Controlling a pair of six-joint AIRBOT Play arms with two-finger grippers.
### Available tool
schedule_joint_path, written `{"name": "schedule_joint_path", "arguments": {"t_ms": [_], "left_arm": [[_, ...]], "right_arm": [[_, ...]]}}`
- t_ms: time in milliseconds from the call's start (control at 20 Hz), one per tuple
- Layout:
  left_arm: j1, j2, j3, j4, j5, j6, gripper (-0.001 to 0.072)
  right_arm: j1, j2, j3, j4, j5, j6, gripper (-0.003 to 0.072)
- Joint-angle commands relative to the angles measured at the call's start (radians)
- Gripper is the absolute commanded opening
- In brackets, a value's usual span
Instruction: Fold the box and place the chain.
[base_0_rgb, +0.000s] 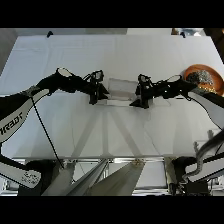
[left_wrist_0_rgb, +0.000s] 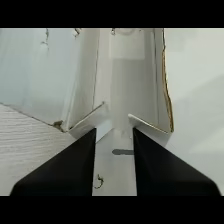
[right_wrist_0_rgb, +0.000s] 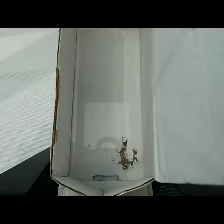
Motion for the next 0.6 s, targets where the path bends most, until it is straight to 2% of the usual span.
{"name": "schedule_joint_path", "arguments": {"t_ms": [0, 50, 150, 350, 450, 500, 550], "left_arm": [[0.0, -0.001, 0.0, -0.011, 0.003, -0.05, 0.0298], [0.0, -0.001, -0.001, -0.008, 0.003, -0.062, 0.0306], [0.0, -0.001, -0.001, -0.008, 0.0, -0.064, 0.0444], [0.0, -0.001, -0.001, 0.001, -0.005, -0.119, 0.0518], [0.0, -0.001, -0.001, 0.023, -0.01, -0.139, 0.0512], [0.0, -0.001, -0.001, 0.037, -0.019, -0.147, 0.0482], [0.0, -0.001, -0.001, 0.048, -0.034, -0.148, 0.0404]], "right_arm": [[0.001, 0.0, 0.001, -0.001, 0.001, 0.0, 0.0538], [0.001, 0.0, 0.001, -0.001, 0.001, 0.0, 0.0538], [0.001, 0.0, 0.001, -0.001, 0.001, 0.0, 0.0538], [0.001, 0.0, 0.001, -0.001, 0.001, 0.0, 0.0538], [0.001, 0.0, 0.001, -0.001, 0.001, 0.0, 0.0538], [0.001, 0.0, 0.001, -0.001, 0.001, 0.0, 0.0538], [0.001, 0.0, 0.001, -0.001, 0.001, 0.0, 0.0538]]}}
